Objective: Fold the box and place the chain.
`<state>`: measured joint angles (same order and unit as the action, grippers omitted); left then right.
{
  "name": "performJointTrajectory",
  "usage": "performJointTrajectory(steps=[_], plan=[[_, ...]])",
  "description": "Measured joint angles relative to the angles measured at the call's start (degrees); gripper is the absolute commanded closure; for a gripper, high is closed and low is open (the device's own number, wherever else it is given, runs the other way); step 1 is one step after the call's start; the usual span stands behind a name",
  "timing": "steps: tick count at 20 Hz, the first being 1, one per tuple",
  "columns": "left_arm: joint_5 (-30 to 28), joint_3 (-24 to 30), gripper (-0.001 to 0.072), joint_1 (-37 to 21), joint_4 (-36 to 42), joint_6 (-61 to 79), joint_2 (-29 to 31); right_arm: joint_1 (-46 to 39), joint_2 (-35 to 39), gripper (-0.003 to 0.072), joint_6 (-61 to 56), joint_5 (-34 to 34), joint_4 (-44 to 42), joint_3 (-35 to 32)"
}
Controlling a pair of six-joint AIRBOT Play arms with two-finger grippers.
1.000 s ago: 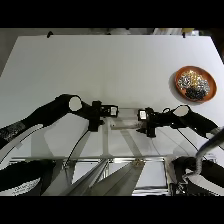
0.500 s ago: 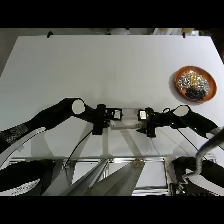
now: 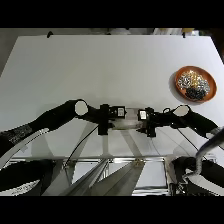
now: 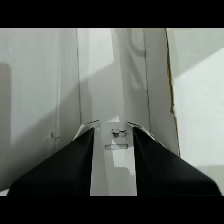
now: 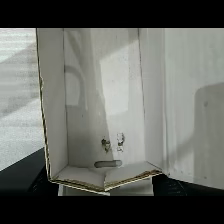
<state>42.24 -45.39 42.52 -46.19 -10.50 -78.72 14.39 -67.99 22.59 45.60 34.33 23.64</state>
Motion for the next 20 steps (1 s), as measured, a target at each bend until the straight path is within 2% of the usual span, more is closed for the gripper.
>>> performJointTrajectory(steps=[1, 2, 3, 4, 7, 8, 11, 12, 16, 20], plan=[[-0.04, 0.00, 0.0414, 0.11, 0.52, 0.00, -0.09, 0.00, 0.00, 0.0289, 0.00, 0.02, 0.00, 0.00], [-0.17, 0.00, 0.0356, 0.22, 1.01, -0.09, -0.17, 0.00, 0.00, 0.0289, 0.00, 0.04, 0.00, 0.00], [-0.20, 0.00, 0.0167, 0.28, 1.38, -0.33, -0.22, 0.00, 0.00, 0.0289, 0.00, 0.11, 0.00, 0.00], [-0.17, 0.00, 0.0072, 0.33, 1.73, -0.79, -0.24, 0.00, 0.00, 0.0289, -0.02, 0.15, 0.00, 0.00], [-0.09, 0.00, 0.0091, 0.37, 1.84, -3.17, -0.02, 0.00, 0.00, 0.0289, 0.00, 0.11, 0.02, 0.00], [0.00, 0.00, 0.0133, 0.35, 1.57, -4.22, 0.31, 0.00, 0.00, 0.0289, 0.00, 0.11, 0.00, 0.00], [0.68, 0.00, 0.0655, 0.07, -0.17, -9.35, 2.58, 0.00, 0.00, 0.0289, 0.00, 0.11, -0.09, 0.00], [1.38, 0.00, 0.0704, -0.15, -1.16, -11.65, 3.96, 0.00, 0.00, 0.0289, -0.02, 0.11, -0.13, 0.00], [5.70, 0.00, 0.0706, -2.80, -6.95, -23.06, 10.73, 0.00, 0.00, 0.0289, 0.00, 0.11, -0.11, 0.00], [8.35, 0.22, 0.0706, -9.53, -15.30, -43.80, 15.65, 0.00, 0.00, 0.0289, 0.00, 0.11, -0.09, 0.00]])
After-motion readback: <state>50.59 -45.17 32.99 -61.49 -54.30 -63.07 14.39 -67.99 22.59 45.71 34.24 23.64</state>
